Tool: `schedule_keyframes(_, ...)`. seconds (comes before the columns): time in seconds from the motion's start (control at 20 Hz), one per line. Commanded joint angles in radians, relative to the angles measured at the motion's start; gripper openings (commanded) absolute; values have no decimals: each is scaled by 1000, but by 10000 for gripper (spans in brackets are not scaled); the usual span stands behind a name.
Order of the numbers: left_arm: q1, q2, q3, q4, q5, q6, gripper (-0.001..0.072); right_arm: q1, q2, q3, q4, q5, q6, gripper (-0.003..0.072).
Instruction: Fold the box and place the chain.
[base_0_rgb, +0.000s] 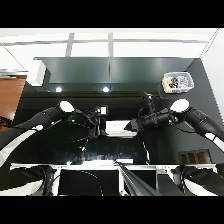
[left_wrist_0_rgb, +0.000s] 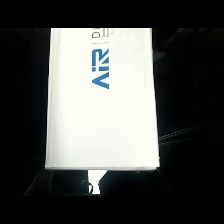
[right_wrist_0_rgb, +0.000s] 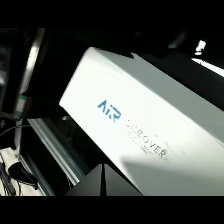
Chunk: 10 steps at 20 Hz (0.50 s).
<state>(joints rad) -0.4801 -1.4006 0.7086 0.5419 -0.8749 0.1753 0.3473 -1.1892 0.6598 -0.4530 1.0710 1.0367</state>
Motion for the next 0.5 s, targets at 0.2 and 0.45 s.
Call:
schedule_keyframes(0.2,0,-1,0,0,2,0,435,23,-62,-10,-20,-116,49,18)
schedule_keyframes(0.45,0,-1,0,0,3,0,435,23,-62,-10,-21,-107,48,18)
